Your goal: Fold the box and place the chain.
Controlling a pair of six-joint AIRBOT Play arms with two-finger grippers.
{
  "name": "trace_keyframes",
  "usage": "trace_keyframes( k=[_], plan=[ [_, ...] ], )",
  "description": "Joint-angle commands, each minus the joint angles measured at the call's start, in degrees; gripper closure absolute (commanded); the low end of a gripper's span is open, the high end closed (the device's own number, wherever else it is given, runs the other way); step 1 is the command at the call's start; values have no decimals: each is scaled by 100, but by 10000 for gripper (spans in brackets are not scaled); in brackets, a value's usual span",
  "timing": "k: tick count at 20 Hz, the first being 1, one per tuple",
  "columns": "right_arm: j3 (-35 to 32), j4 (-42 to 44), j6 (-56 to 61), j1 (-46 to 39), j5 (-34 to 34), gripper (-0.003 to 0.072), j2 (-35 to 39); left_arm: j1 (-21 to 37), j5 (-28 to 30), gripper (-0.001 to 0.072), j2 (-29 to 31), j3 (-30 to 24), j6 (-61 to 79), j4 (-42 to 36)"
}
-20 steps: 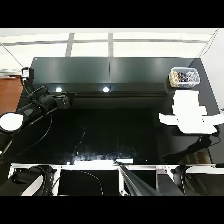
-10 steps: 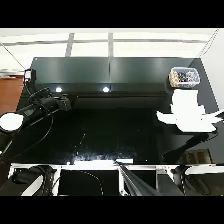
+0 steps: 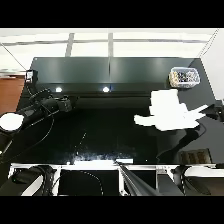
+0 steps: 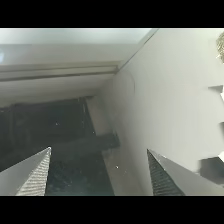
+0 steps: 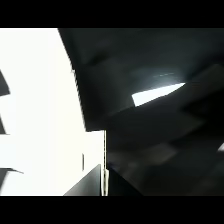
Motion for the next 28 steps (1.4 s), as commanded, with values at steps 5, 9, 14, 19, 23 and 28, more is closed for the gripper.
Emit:
trace_keyframes(
  k=[5,9,14,19,23,28],
  plan=[
    [-2503,1849,-177,1589,-1467,674,1910,-4,-1056,6,-372,-2,-20,-291],
    [-4063,2767,-1045,2957,-2647,674,3777,-2,-1134,6,-581,-2,-350,-424],
    [-4881,2688,-1556,4041,-2826,674,5250,-2,-1419,6,-1064,-2,-595,-433],
    [-4892,2774,-1464,4642,-2959,674,5268,-157,-2487,6,-1843,-2,348,-1163],
    [-4892,2796,-1261,4743,-3047,674,5268,-201,-2603,6,-2649,-2,1711,-2291],
    [-4892,2796,-1071,4743,-3032,673,5268,-376,-2798,6,-3519,0,2391,-2986]
  ],
)
